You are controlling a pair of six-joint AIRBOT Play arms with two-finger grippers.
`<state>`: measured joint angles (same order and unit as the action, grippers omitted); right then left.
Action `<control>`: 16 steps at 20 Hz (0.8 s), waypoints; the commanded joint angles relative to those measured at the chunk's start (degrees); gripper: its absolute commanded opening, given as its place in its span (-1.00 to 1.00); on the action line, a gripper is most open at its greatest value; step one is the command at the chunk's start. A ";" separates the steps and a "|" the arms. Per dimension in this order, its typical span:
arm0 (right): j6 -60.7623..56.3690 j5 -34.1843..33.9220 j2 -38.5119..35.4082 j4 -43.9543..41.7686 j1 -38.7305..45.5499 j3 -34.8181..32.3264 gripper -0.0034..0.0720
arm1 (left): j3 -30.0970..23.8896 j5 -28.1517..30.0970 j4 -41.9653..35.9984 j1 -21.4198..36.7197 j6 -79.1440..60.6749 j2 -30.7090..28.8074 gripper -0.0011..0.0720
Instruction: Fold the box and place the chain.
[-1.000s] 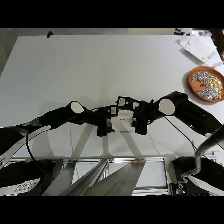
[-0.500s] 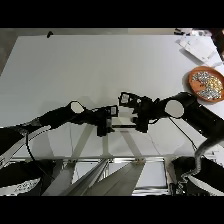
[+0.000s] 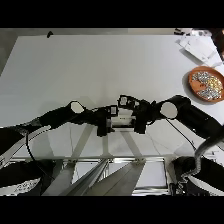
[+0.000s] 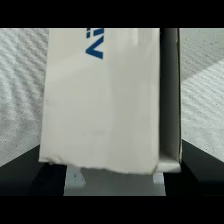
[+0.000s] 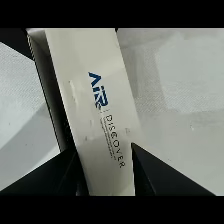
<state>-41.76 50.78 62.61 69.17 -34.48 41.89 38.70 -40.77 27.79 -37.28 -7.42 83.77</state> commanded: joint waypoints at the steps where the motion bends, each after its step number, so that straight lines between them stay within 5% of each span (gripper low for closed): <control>1: 0.04 -0.28 0.04 -0.37 -1.95 -1.57 -0.07 | 0.02 0.00 0.07 0.04 -0.07 -0.02 -0.11; 10: 0.07 -0.94 -0.46 0.02 -6.03 -2.67 -0.05 | 0.02 0.00 0.07 0.04 -0.07 -0.02 -0.11; 13: 0.09 -3.41 -3.67 0.09 -6.03 -2.64 0.49 | 0.02 0.00 0.07 0.04 -0.07 -0.02 -0.11; 16: 0.07 -6.29 -8.09 0.17 -6.03 -2.64 0.53 | 0.02 0.02 0.07 0.04 -0.07 -0.02 -0.11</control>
<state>-41.78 47.72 57.80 68.82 -40.45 39.20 38.70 -40.80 27.66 -37.28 -7.29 83.77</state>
